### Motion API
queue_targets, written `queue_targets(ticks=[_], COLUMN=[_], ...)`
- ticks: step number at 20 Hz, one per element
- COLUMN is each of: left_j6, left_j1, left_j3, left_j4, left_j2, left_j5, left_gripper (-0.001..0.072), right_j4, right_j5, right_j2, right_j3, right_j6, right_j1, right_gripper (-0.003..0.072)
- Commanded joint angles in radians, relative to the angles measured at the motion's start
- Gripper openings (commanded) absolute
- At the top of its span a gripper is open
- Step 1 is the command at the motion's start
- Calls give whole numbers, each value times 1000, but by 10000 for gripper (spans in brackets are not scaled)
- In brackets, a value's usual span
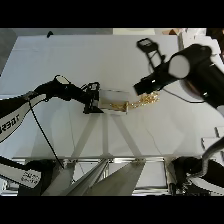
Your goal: Fold the box and place the chain.
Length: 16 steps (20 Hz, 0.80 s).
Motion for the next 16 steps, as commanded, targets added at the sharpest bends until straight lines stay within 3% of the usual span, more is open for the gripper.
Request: queue_targets(ticks=[1, 5, 9, 16], left_j6=[0, 0, 0, 0], left_j1=[0, 0, 0, 0], left_j3=[0, 0, 0, 0], left_j4=[0, 0, 0, 0], left_j2=[0, 0, 0, 0], left_j5=[0, 0, 0, 0], left_gripper=[278, 278, 278, 278], right_j4=[0, 3, 21, 9], right_j5=[-128, -237, -335, -314], right_j2=[-5, -48, -97, -197], right_j3=[-10, -10, -10, -10], right_j6=[43, 43, 95, 128], right_j1=[158, 271, 294, 257], right_gripper=[13, 14, 14, 14])
